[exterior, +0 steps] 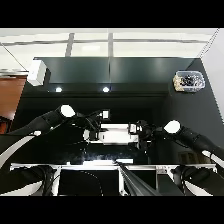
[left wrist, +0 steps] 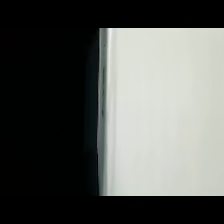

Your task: Fold the box and place the chain.

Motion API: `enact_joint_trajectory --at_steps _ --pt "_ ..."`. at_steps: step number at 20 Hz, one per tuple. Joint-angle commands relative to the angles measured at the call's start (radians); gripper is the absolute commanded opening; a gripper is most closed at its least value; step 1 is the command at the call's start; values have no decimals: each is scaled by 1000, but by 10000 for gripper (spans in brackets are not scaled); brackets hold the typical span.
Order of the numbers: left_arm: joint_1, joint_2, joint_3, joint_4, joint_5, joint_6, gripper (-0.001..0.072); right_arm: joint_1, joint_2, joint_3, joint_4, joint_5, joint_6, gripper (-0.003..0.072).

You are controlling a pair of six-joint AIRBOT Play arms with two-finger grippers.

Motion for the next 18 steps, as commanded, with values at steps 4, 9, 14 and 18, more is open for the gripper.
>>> enact_joint_trajectory --at_steps 4,9,14,18 --pt "1 0 1 1 0 -18 27 0 -3 0 -50 -5 42 720" --pt "1 0 1 1 1 -18 27 0 -4 0 -79 -2 61 720" --pt "1 0 1 0 2 -18 27 0 -4 0 -80 -2 61 720" --pt "0 0 1 0 4 -18 27 0 -4 0 -81 1 60 484"
